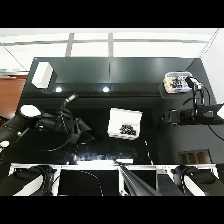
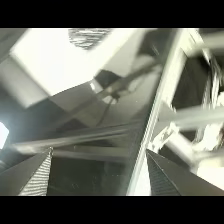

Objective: Fold the box and place the chain.

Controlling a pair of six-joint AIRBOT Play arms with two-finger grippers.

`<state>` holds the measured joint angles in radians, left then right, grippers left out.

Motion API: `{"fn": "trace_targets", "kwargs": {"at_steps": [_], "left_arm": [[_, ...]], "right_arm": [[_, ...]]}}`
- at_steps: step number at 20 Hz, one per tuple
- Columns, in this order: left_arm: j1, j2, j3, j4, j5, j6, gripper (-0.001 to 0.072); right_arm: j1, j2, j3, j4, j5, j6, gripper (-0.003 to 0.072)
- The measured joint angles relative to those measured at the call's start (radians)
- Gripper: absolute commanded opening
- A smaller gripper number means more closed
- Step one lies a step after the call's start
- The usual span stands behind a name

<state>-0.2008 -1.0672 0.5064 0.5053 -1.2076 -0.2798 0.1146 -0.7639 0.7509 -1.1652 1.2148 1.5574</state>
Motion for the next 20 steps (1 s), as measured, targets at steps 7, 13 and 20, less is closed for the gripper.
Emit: {"fn": "trace_targets", "kwargs": {"at_steps": [7, 13, 20], "left_arm": [[-0.194, -0.113, 0.061, 0.113, 0.224, 0.439, 0.0710], [-0.227, -0.280, 0.193, 0.091, 0.266, 0.529, 0.0709], [-0.243, -0.355, 0.241, 0.063, 0.269, 0.558, 0.0709]], "right_arm": [[0.000, 0.000, 0.000, 0.001, -0.003, 0.003, 0.0266], [0.000, 0.000, 0.000, 0.001, 0.004, 0.003, 0.0266], [0.000, 0.000, 0.000, 0.000, 0.015, 0.003, 0.0266]]}}
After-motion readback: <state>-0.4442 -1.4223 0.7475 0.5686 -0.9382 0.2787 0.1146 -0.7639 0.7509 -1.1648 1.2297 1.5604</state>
